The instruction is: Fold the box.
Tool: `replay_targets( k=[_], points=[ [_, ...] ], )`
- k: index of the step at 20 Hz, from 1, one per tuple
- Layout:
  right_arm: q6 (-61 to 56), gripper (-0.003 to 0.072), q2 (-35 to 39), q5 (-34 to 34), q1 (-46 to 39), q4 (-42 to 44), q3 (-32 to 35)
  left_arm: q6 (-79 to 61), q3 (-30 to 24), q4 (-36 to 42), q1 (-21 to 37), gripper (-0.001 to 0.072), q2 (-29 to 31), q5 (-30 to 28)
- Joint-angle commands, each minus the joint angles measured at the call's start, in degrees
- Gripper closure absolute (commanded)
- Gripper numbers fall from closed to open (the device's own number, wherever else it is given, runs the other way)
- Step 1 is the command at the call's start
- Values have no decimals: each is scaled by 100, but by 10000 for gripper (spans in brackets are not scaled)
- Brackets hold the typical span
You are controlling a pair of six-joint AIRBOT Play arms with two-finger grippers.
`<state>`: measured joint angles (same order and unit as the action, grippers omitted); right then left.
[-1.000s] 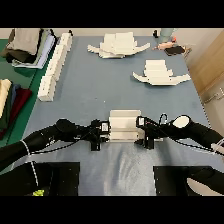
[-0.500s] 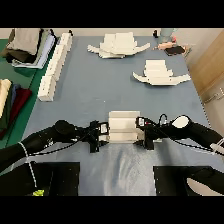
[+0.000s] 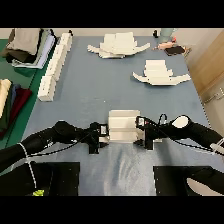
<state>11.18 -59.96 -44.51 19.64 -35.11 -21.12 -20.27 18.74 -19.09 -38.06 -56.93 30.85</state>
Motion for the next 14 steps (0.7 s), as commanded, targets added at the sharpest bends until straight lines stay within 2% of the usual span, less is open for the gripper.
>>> replay_targets(
  k=[1, 4, 8, 9, 10, 14],
  points=[
    [0, 147, 4, 0, -2, -2, -2, 223, -33, -380, 83, 307, 61, -37],
    [2, 147, 4, 0, -2, -2, 0, 525, -66, -789, 393, 307, 326, -26],
    [2, 147, 4, 0, -2, -2, 0, 382, -61, -546, 411, 310, 557, 59],
    [2, 147, 4, 0, -2, -2, -2, 254, -59, -422, 411, 387, 529, 101],
    [2, 147, 4, 0, -2, -2, -2, 31, -59, -308, 404, 577, 501, 109],
    [2, 147, 4, 0, -2, -2, 0, -205, -59, 293, 173, 595, 313, 61]
  ],
)
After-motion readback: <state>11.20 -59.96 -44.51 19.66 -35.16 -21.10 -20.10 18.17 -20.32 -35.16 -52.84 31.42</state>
